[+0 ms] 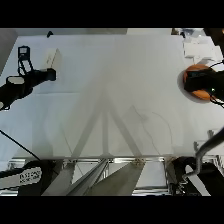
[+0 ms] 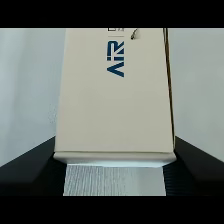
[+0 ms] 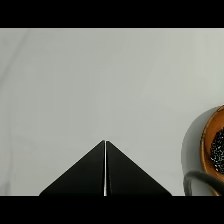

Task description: Fold the box and place the chain.

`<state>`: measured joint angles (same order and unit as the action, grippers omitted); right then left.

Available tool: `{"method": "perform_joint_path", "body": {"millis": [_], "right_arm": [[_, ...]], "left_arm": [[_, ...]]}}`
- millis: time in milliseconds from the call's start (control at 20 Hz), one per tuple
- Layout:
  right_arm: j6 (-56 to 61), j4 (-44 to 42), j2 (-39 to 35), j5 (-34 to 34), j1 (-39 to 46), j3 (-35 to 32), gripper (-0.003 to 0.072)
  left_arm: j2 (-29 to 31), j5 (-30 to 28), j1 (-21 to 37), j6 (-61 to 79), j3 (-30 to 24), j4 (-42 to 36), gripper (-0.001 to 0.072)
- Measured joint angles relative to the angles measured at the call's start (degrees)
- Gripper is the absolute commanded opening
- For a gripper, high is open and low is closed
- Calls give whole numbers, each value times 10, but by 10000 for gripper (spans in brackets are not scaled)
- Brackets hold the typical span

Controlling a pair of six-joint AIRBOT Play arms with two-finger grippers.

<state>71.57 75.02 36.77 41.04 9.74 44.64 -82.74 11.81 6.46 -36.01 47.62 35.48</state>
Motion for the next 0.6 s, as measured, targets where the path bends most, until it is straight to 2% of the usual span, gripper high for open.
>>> {"method": "perform_joint_path", "body": {"millis": [300,350,400,450,500,600], "right_arm": [[0,0,0,0,0,0,14],[0,0,0,0,0,0,14],[0,0,0,0,0,0,14],[0,0,0,0,0,0,14],[0,0,0,0,0,0,14],[0,0,0,0,0,0,14]], "left_arm": [[-22,17,3,-45,-11,87,26],[-23,19,3,-47,-11,99,131],[-24,22,3,-50,-12,111,331],[-24,26,4,-52,-12,120,466],[-24,28,3,-52,-12,126,554],[-21,35,3,-54,-12,136,595]]}}
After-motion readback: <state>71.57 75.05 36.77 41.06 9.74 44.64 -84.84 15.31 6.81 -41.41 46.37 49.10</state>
